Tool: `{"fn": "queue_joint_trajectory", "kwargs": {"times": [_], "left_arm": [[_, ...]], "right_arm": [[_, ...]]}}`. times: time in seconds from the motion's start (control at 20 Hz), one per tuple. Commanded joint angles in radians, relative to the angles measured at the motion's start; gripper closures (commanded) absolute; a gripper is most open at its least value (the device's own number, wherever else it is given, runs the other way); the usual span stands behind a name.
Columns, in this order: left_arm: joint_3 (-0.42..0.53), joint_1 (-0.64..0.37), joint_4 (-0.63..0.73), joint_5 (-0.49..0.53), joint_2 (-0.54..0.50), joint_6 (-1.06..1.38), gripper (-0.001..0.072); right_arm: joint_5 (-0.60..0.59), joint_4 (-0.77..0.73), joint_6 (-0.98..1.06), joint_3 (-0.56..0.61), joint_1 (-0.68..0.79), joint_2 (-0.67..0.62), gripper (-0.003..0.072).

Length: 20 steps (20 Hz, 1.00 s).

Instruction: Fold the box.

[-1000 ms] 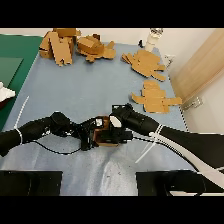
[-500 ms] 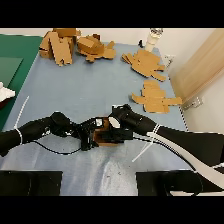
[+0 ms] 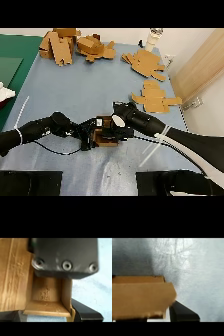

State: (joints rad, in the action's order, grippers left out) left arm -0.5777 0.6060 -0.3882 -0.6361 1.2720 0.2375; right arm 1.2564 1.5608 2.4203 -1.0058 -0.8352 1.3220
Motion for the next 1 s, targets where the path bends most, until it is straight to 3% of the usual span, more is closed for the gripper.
{"fn": "queue_joint_trajectory", "kwargs": {"times": [0.0, 0.25, 0.3, 0.35, 0.4, 0.6, 0.7, 0.8, 0.85, 0.95], "left_arm": [[-0.001, -0.001, -0.001, 0.000, 0.000, 0.000, 0.0075], [-0.001, -0.001, -0.001, 0.000, 0.000, 0.000, 0.0075], [-0.001, -0.001, -0.001, 0.000, 0.000, 0.000, 0.0075], [-0.001, -0.001, -0.001, 0.000, 0.000, 0.000, 0.0075], [-0.001, -0.001, -0.001, 0.000, 0.000, 0.000, 0.0075], [-0.001, -0.001, -0.001, 0.000, 0.000, 0.000, 0.0075], [-0.001, -0.001, -0.001, -0.001, 0.000, 0.000, 0.0075], [-0.001, -0.001, -0.001, 0.000, 0.000, 0.000, 0.0075], [-0.001, -0.001, -0.001, 0.000, 0.000, 0.000, 0.0075], [-0.001, -0.001, -0.001, 0.000, 0.000, 0.000, 0.0075]], "right_arm": [[0.053, 0.019, 0.026, -0.001, 0.000, -0.074, 0.0296], [0.124, 0.116, 0.083, 0.000, 0.001, -0.193, 0.0323], [0.131, 0.183, 0.108, 0.000, 0.012, -0.208, 0.0359], [0.130, 0.230, 0.117, 0.000, 0.036, -0.214, 0.0574], [0.131, 0.246, 0.119, 0.000, 0.069, -0.214, 0.0685], [0.031, 0.215, 0.068, 0.016, 0.257, -0.214, 0.0690], [-0.185, 0.021, -0.056, 0.066, 0.407, -0.210, 0.0690], [-0.408, -0.359, -0.349, 0.143, 0.563, -0.183, 0.0690], [-0.448, -0.595, -0.568, 0.175, 0.629, -0.151, 0.0690], [-0.406, -0.981, -1.000, 0.204, 0.707, -0.060, 0.0690]]}}
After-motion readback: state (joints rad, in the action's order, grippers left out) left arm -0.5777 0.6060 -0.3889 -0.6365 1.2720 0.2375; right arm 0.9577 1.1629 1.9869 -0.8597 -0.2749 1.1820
